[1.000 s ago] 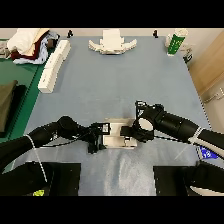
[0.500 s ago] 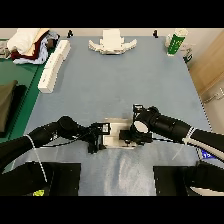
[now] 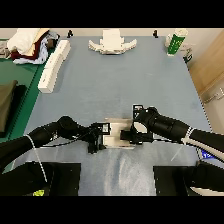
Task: Fold the box.
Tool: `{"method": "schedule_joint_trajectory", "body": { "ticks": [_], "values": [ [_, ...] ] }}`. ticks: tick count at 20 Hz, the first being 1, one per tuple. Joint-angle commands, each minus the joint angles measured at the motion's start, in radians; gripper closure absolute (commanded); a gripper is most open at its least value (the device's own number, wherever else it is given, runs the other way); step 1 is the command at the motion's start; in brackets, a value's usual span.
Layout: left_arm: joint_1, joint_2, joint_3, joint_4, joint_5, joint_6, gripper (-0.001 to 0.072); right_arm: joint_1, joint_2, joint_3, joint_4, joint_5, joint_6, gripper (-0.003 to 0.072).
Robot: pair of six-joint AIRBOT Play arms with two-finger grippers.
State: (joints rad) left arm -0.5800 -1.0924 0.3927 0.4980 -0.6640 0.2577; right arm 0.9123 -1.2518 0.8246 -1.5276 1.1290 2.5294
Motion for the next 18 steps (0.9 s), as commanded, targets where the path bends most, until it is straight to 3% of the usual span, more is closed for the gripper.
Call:
{"method": "schedule_joint_trajectory", "body": {
  "ticks": [1,2,3,10,11,12,13,15,18],
  "values": [
    [0.000,0.001,0.000,-0.001,0.000,0.000,0.0198,0.000,0.000,0.010,-0.002,-0.002,-0.021,0.0576],
    [0.000,0.001,0.000,-0.001,0.000,0.000,0.0199,0.000,0.003,0.022,-0.001,0.005,-0.034,0.0356],
    [0.000,0.001,0.000,-0.001,0.000,0.000,0.0198,0.000,0.006,0.038,-0.001,0.022,-0.037,0.0319],
    [0.000,0.001,0.000,-0.001,0.000,0.000,0.0198,-0.001,0.070,0.167,-0.098,0.269,-0.076,0.0321],
    [0.000,0.001,0.000,-0.001,0.000,0.000,0.0199,-0.005,0.093,0.174,-0.114,0.278,-0.098,0.0381],
    [0.000,0.001,0.000,-0.001,0.000,0.000,0.0198,-0.019,0.122,0.174,-0.129,0.282,-0.121,0.0582],
    [0.000,0.001,0.000,-0.001,0.000,0.000,0.0198,-0.039,0.143,0.173,-0.143,0.289,-0.144,0.0685],
    [0.000,0.001,0.000,-0.001,0.000,-0.001,0.0198,-0.116,0.157,0.169,-0.187,0.299,-0.207,0.0685],
    [0.000,0.001,0.000,-0.001,0.000,0.000,0.0198,-0.335,0.129,0.127,-0.095,0.174,-0.388,0.0685]
  ]
}}
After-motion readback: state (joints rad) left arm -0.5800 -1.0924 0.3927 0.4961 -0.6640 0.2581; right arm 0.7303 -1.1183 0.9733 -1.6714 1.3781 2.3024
